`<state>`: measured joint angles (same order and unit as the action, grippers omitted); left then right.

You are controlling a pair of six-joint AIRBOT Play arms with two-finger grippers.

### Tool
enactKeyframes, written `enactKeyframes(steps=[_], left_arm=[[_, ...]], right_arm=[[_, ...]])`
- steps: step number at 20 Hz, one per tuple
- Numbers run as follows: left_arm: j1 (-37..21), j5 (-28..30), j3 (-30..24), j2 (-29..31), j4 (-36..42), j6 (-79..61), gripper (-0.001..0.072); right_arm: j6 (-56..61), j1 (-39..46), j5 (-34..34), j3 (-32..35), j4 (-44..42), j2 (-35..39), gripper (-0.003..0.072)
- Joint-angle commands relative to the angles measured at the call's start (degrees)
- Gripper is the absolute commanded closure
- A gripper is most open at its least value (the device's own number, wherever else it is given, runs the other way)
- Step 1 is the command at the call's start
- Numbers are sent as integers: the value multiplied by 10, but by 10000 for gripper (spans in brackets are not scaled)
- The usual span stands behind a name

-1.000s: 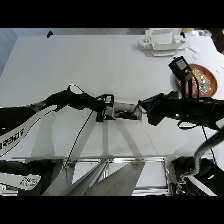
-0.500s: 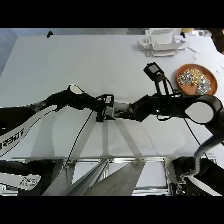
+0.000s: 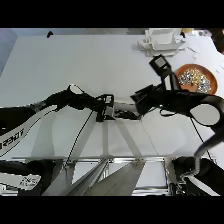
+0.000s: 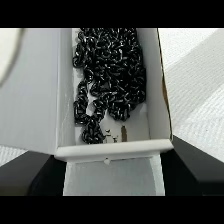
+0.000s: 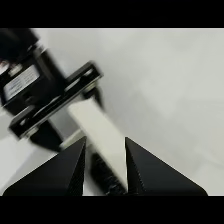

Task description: Fold the box and place the chain.

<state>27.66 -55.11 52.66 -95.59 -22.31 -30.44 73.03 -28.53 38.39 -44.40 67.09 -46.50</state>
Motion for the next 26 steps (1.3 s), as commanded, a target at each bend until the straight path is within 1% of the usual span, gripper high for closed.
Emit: enactKeyframes(steps=[1,2,3,4,6,7,8,10,12,15,17,26], left_arm=[[-1,0,0,0,0,0,629],[0,0,0,0,0,0,629],[0,0,0,0,0,0,629],[0,0,0,0,0,0,629],[0,0,0,0,0,0,629],[0,0,0,0,0,0,629],[0,0,0,0,0,0,629],[-1,0,0,0,0,0,629],[-1,0,0,0,0,0,629],[0,0,0,0,0,0,629],[0,0,0,0,0,0,629],[0,0,0,0,0,0,629]], right_arm=[[0,89,-23,-1,22,17,476],[0,130,-13,-1,29,9,518],[0,166,-1,-1,37,-3,521],[0,202,17,-1,43,-22,521],[0,248,52,2,63,-67,516],[0,258,64,5,67,-90,492],[0,260,74,11,72,-115,460],[0,260,71,33,91,-159,337],[0,260,59,60,99,-195,337],[7,260,13,91,96,-221,337],[7,260,-7,94,96,-221,337],[6,260,-34,95,96,-221,345]])
